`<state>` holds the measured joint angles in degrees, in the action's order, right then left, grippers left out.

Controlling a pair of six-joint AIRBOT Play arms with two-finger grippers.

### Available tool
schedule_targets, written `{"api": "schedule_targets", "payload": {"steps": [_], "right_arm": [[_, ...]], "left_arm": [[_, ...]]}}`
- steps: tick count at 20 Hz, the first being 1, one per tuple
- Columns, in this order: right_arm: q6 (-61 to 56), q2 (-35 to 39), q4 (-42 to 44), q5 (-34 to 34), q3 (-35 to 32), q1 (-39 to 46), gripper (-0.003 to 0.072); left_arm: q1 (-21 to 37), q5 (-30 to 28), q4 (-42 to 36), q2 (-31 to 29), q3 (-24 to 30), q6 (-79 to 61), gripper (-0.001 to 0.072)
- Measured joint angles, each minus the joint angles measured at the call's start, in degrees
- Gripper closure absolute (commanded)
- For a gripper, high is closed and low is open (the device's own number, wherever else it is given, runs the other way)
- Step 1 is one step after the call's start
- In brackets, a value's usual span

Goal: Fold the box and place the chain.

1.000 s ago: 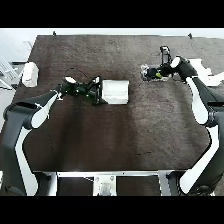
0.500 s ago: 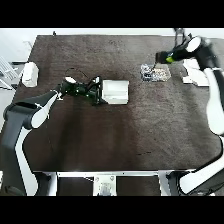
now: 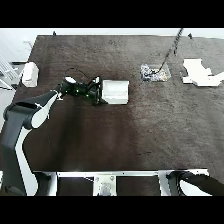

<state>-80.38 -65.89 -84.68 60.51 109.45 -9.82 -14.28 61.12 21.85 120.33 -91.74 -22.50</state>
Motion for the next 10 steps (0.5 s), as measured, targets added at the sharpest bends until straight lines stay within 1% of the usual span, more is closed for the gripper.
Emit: {"api": "schedule_targets", "payload": {"steps": [2,5,8,10], "right_arm": [[0.00,2.93,-0.76,0.70,0.00,-2.84,0.0674],[-0.04,4.83,-1.49,2.73,-0.74,-6.95,0.0673],[-0.63,5.49,-1.81,3.54,-3.45,-11.02,0.0673],[-1.38,5.68,-1.90,2.84,-6.27,-13.53,0.0673]], "left_arm": [[0.00,0.00,0.00,0.00,0.00,0.00,0.0299],[0.00,0.00,0.00,0.00,0.00,0.00,0.0299],[0.00,0.00,0.00,0.00,0.00,0.00,0.0299],[0.00,0.00,0.00,0.00,0.00,0.00,0.0299]]}}
